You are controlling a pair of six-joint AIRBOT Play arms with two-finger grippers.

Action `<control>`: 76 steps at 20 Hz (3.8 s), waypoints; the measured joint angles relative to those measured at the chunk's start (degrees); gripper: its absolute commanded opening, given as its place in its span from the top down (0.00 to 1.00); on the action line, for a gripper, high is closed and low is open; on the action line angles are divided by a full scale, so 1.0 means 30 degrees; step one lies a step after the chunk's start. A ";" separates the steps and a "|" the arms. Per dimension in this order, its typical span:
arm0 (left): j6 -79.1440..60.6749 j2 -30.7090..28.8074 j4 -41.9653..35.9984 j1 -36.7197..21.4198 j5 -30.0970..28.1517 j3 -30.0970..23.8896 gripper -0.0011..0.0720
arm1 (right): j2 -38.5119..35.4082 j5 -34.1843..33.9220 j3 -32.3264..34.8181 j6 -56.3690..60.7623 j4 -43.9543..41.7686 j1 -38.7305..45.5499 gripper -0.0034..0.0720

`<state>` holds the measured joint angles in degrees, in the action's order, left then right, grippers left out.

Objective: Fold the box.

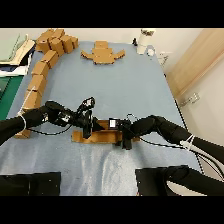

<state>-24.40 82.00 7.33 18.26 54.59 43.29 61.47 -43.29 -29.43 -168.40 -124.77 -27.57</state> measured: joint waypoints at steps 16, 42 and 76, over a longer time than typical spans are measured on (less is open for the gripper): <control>0.0000 0.0000 0.0015 0.0000 0.0000 0.0000 0.97 | 0.0386 0.0335 -0.0015 0.0466 0.0146 0.0000 0.37; 0.0925 0.0000 -0.0095 0.0000 -0.0146 0.0000 0.97 | 0.0401 0.0102 0.0007 0.0816 0.0517 -0.0015 0.30; 1.5548 -0.2718 0.7934 -0.3534 0.4779 0.0262 0.97 | -0.0015 0.0109 0.0015 0.0102 0.1166 -0.0015 0.29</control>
<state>22.24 73.84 31.14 7.66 68.93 44.07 61.43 -42.96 -29.39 -168.09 -121.27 -27.62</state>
